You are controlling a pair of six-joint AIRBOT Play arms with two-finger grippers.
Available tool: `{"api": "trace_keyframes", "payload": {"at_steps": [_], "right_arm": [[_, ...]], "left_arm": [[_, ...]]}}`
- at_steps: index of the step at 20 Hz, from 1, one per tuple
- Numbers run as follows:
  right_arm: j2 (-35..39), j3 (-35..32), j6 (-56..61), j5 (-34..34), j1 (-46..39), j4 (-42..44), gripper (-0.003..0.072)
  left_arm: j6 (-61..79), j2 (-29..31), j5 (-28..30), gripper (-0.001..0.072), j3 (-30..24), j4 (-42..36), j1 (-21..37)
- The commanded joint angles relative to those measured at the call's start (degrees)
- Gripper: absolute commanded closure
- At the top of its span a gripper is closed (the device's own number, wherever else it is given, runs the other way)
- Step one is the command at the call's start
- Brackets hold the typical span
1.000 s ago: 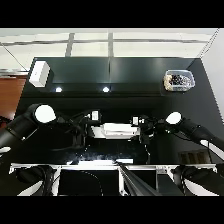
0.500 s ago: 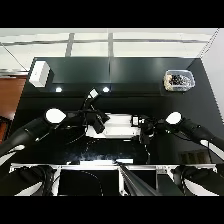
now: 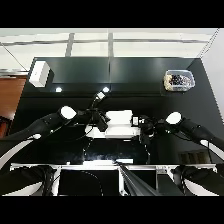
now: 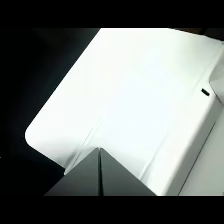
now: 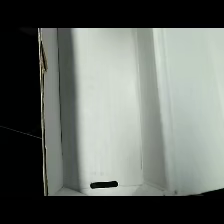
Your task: Fold the box and place the chain.
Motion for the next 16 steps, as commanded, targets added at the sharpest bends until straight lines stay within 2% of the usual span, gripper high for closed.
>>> {"api": "trace_keyframes", "payload": {"at_steps": [1, 3, 6, 8, 10, 11, 12, 13, 14, 16], "right_arm": [[0.0, 0.0, 0.0, 0.0, 0.0, 0.0, 0.0506], [0.0, 0.0, 0.0, 0.0, 0.0, 0.0, 0.0506], [0.0, 0.0, 0.0, 0.0, 0.0, 0.0, 0.0506], [0.0, 0.0, 0.0, 0.0, 0.0, 0.0, 0.0506], [0.0, 0.0, 0.0, 0.0, 0.0, 0.0, 0.0506], [0.0, 0.0, 0.0, 0.0, 0.0, 0.0, 0.0506], [0.0, 0.0, 0.0, 0.0, 0.0, 0.0, 0.0506], [0.0, 0.0, 0.0, 0.0, 0.0, 0.0, 0.0506], [0.0, 0.0, 0.0, 0.0, 0.0, 0.0, 0.0506], [0.0, 0.0, 0.0, 0.0, 0.0, 0.0, 0.0506]], "left_arm": [[-5.4, 0.8, -3.4, 0.0685, 1.7, 7.3, 0.8], [-9.0, 4.9, -5.8, 0.0685, 1.9, 12.3, 2.2], [-9.9, 12.0, -14.1, 0.0685, 1.7, 18.8, 5.2], [-6.3, 15.1, -22.4, 0.0683, 1.4, 21.4, 7.1], [1.9, 15.4, -31.9, 0.0684, 1.3, 24.1, 7.5], [2.1, 15.4, -32.9, 0.063, 0.9, 24.7, 7.2], [2.2, 15.3, -31.0, 0.0325, 0.1, 24.8, 6.9], [2.2, 15.3, -27.7, 0.0081, -0.7, 25.0, 6.5], [4.3, 15.1, -24.2, 0.0001, -1.6, 25.6, 6.0], [14.3, 14.3, -20.5, 0.0001, -3.3, 26.0, 4.6]]}}
